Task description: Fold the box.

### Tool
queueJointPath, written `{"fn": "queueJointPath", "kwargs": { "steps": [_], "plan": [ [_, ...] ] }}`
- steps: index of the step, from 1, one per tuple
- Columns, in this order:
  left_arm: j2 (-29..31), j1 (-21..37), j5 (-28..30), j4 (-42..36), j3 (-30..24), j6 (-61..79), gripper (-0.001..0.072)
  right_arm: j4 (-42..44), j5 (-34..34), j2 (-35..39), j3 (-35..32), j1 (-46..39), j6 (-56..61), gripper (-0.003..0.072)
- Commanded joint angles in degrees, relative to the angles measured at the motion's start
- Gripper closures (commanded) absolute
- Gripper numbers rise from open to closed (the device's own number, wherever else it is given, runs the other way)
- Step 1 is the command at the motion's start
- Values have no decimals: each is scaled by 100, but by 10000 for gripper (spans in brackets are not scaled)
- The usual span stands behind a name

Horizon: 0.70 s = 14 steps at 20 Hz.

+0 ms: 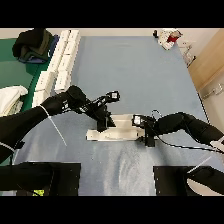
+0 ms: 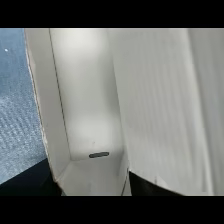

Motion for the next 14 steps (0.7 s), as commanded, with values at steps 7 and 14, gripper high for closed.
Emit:
{"fn": "queueJointPath", "kwargs": {
  "steps": [7,14],
  "plan": [
    [-2,-4,2,-44,7,2,698,0,-4,-4,0,2,2,177],
    [-24,-2,238,-44,7,-2,698,-2,-4,-4,0,2,2,177]
  ]
}}
